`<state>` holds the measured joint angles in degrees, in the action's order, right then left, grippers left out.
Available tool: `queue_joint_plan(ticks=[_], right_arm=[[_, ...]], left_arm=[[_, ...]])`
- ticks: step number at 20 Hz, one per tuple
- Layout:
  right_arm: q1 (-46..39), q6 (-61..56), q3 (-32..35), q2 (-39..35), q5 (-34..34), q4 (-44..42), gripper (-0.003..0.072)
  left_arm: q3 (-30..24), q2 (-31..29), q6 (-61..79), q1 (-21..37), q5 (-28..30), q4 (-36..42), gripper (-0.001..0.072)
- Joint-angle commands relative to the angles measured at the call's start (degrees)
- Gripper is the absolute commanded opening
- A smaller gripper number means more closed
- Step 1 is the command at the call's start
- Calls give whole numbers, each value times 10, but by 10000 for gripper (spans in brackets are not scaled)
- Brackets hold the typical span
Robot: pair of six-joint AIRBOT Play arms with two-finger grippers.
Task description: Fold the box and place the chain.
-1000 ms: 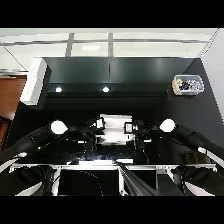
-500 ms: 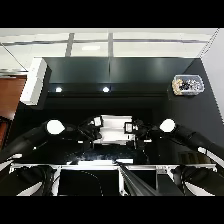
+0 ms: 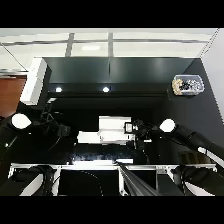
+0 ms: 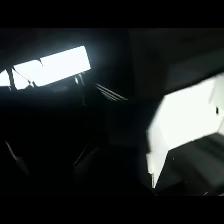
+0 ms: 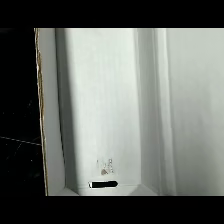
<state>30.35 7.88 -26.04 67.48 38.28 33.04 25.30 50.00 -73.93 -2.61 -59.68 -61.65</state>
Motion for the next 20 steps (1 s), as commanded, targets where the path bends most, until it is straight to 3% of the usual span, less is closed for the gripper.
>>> queue_joint_plan(ticks=[1,7,11,16,20], right_arm=[[0,0,0,0,0,0,306],[0,0,0,0,0,0,307],[0,0,0,0,0,0,306],[0,0,0,0,0,0,306],[0,0,0,0,0,0,306]], left_arm=[[-15,26,-133,60,-29,26,26],[-32,140,6,37,-24,223,26],[-32,193,105,6,-30,281,25],[-32,202,181,-25,-30,306,25],[-32,202,310,-27,-51,435,27]])
